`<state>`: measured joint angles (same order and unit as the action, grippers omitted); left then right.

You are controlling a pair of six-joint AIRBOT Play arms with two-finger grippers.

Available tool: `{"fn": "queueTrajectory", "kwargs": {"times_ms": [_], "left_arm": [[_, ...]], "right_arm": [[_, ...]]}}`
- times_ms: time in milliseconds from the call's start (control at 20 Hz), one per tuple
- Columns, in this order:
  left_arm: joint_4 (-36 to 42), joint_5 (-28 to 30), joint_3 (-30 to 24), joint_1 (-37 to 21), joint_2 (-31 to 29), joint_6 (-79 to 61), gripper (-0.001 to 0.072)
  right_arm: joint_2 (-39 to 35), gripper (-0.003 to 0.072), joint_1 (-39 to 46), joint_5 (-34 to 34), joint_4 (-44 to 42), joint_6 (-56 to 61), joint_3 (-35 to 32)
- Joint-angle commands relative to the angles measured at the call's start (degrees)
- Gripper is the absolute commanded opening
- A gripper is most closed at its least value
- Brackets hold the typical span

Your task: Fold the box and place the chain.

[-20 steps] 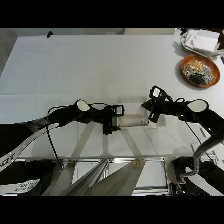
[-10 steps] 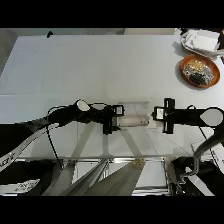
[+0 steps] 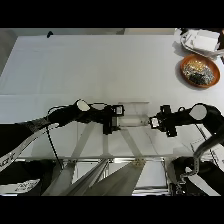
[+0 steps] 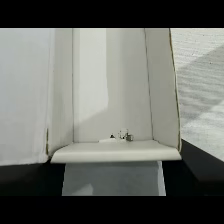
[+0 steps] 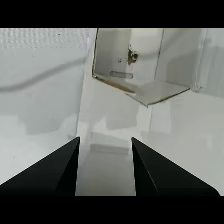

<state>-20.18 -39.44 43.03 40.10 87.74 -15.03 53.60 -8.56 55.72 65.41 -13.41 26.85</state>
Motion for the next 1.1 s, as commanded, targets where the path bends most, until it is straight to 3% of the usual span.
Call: {"fn": "queueTrajectory", "kwargs": {"times_ms": [0,50,200,700,750,1050], "left_arm": [[0.0,-0.2,0.0,0.0,0.0,0.0,0.0314],[0.0,-0.2,0.0,0.0,0.0,0.0,0.0314],[0.0,-0.2,0.0,0.0,0.0,0.0,0.0314],[0.0,-0.2,0.0,0.0,0.0,0.0,0.0314],[0.0,-0.2,0.0,0.0,0.0,0.0,0.0314],[0.0,-0.2,0.0,0.0,0.0,0.0,0.0314]], "right_arm": [[3.1,0.036,0.0,-3.7,-5.7,-2.3,0.0],[3.6,0.0359,0.0,-4.5,-7.3,-2.3,0.0],[5.2,0.023,0.0,-5.4,-8.9,-2.1,0.0],[6.1,0.0212,0.0,-3.8,-10.3,-2.1,0.0],[6.1,0.0156,-0.2,-3.8,-11.2,-2.1,0.0],[6.1,0.015,-3.5,-4.5,-11.5,-2.1,0.0]]}}
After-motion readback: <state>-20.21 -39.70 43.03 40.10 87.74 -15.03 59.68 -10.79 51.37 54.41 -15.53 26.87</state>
